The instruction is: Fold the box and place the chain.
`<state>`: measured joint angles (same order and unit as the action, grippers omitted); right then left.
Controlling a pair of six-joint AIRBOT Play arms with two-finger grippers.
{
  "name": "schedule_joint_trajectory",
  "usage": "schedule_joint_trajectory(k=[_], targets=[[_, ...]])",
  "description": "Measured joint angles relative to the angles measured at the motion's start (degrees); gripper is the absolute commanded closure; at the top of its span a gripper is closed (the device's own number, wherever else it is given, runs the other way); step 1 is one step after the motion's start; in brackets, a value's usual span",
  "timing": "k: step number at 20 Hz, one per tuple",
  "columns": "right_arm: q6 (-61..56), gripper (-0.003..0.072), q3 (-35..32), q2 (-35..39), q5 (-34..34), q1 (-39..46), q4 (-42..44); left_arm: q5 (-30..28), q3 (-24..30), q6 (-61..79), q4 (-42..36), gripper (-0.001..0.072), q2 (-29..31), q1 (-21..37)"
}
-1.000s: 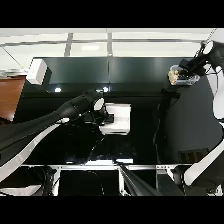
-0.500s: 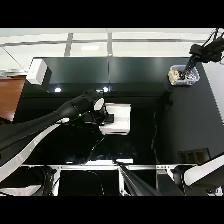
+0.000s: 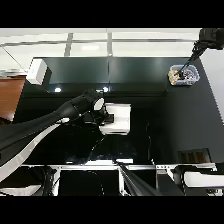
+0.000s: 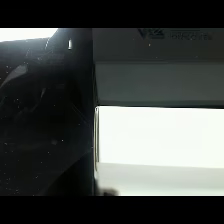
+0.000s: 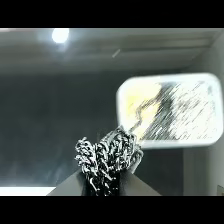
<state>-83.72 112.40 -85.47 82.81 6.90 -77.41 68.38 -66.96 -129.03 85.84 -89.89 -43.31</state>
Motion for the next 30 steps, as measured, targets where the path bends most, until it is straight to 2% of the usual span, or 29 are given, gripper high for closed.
schedule_joint_trajectory(k=[4, 8, 12, 15, 20, 25, 30], targets=[[2.2, 0.0675, -5.8, 11.1, 3.0, -2.9, 4.0, 0.5, 0.0, 0.0, 0.0, 0.0683, 0.0, 0.0], [3.2, 0.0675, -7.7, 19.8, 4.2, -3.8, 12.0, 0.9, 0.0, 0.0, 0.0, 0.0683, 0.0, 0.0], [4.3, 0.0674, -8.2, 25.0, 4.5, -4.1, 21.9, 1.0, 0.0, 0.0, 0.0, 0.0683, 0.0, 0.0], [5.2, 0.0675, -8.3, 26.6, 4.2, -4.3, 29.4, 1.0, 0.0, 0.0, 0.0, 0.0683, 0.0, 0.0], [5.9, 0.0675, -8.3, 27.4, 4.5, -7.6, 36.0, 1.1, 0.0, 0.0, 0.0, 0.0683, 0.0, 0.0], [5.9, 0.0674, -8.3, 26.9, 3.4, -13.8, 37.1, 1.1, 0.0, 0.0, 0.0, 0.0683, 0.0, 0.0], [5.6, 0.0675, -8.3, 26.0, 2.1, -16.4, 36.5, 1.2, 0.0, 0.0, 0.0, 0.0683, 0.0, 0.0]])
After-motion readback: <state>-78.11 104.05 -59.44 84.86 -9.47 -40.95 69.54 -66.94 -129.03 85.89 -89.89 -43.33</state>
